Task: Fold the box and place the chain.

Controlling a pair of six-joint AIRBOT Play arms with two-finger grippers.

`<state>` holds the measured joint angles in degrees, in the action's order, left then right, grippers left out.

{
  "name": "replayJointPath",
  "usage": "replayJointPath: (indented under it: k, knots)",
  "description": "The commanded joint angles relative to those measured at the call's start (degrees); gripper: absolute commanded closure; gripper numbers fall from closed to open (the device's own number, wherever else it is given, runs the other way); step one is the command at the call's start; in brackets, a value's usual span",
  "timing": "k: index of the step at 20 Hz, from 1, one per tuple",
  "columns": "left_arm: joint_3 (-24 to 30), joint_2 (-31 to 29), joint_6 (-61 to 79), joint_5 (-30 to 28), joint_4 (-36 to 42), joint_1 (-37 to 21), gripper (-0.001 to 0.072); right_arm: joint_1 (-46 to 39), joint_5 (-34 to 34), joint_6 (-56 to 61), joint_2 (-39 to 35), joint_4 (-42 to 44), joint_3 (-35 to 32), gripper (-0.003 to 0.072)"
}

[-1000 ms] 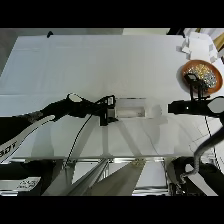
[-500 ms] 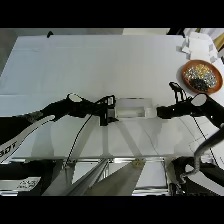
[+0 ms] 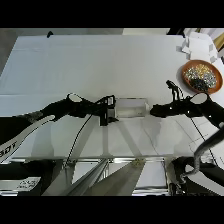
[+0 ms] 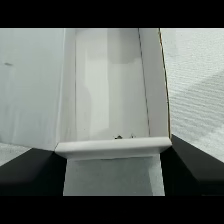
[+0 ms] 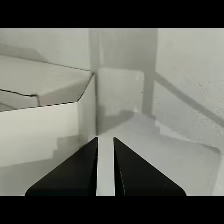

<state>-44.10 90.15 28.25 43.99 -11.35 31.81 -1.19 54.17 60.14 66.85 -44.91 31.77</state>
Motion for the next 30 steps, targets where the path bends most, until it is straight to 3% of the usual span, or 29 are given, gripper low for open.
replayJointPath:
  k: [1, 3, 12, 19, 22, 30]
  knots:
    - [-0.04, 0.00, 0.00, -0.02, -0.02, 0.00, 0.0458, 0.07, 1.57, -0.72, -2.47, 1.79, 0.02, 0.0553]
    - [-0.04, 0.00, 0.02, -0.02, -0.02, 0.00, 0.0458, 0.37, 3.02, -0.70, -2.82, 1.86, 0.02, 0.0495]
    - [-0.04, 0.00, 0.02, -0.02, 0.00, 0.00, 0.0458, 5.22, 1.75, -0.22, -2.86, 0.98, 0.68, 0.0485]
    - [-0.04, 0.00, 0.02, 0.00, 0.00, 0.00, 0.0458, 5.22, -1.11, 7.72, -5.66, -10.71, 1.49, 0.0485]
    - [-0.04, 0.00, 0.02, -0.02, -0.02, 0.00, 0.0458, 5.25, -0.37, 7.54, -6.54, -9.55, 1.51, 0.0417]
    - [-0.04, 0.00, 0.02, 0.00, 0.00, 0.00, 0.0458, 8.52, 1.42, 9.42, -7.41, -8.07, 3.98, 0.0385]
